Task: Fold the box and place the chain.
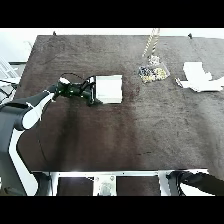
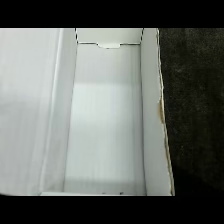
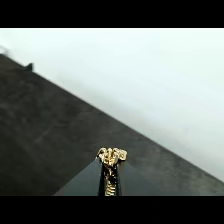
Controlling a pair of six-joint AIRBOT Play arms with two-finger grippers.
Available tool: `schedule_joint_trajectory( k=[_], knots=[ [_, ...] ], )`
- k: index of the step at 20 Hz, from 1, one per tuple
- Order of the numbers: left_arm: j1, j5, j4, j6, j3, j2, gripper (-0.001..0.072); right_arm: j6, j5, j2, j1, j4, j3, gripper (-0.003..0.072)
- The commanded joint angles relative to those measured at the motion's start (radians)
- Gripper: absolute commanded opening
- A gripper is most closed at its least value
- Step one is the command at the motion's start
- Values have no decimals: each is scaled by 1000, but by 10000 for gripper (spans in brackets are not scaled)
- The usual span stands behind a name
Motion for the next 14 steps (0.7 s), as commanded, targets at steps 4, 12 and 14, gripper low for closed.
schedule_joint_trajectory(
  k=[4, 12, 14],
  knots=[
    [1, -2, 0, 0, 0, 0, 413, 19, 24, -8, 162, 5, -136, 5],
    [1, -3, 0, 0, 0, 0, 414, 103, -209, -86, 187, 46, -377, 4],
    [1, -3, 0, 0, 0, 0, 413, 129, -220, -127, 187, 50, -403, 4]
  ],
)
